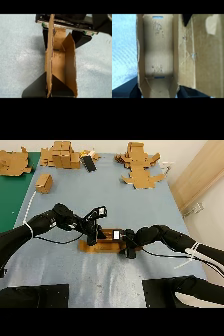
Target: Fold the box.
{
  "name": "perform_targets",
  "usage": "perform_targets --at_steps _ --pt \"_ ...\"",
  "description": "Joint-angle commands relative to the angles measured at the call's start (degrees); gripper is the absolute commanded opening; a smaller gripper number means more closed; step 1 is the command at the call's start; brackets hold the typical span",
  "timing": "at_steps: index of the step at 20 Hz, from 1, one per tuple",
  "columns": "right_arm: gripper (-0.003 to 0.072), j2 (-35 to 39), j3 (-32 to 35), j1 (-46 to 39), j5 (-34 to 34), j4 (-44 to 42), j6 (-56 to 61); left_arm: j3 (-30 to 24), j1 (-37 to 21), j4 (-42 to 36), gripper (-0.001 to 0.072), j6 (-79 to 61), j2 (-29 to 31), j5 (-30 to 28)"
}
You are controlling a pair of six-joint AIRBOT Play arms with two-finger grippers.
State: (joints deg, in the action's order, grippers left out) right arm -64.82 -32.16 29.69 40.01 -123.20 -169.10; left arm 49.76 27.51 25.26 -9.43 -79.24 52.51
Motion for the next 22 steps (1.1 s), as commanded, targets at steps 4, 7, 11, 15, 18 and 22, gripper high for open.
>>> perform_targets --at_steps 4,7,11,15,18,22 --pt "0.0517 -1.4 0.0 0.1 -0.1 -0.1 0.0 0.1 0.0 0.0 0.0011 0.0 0.0 0.0" --pt "0.0416 -1.4 0.0 0.1 0.0 0.0 0.3 0.1 0.0 0.1 0.0012 0.0 0.0 -0.1" --pt "0.0416 -1.1 0.0 0.1 0.0 0.0 1.1 0.1 0.0 0.1 0.0011 0.0 0.0 -0.1" --pt "0.0417 -1.1 0.0 0.1 0.1 0.0 1.3 0.1 0.0 0.3 0.0012 0.1 0.0 -0.7" --pt "0.0417 -1.1 0.0 0.1 0.1 0.0 1.3 0.1 -0.4 0.7 0.0401 1.0 0.0 -2.7" --pt "0.0417 -0.4 0.0 0.1 0.3 0.0 1.3 0.1 -3.3 6.5 0.0575 10.4 1.8 -4.3"
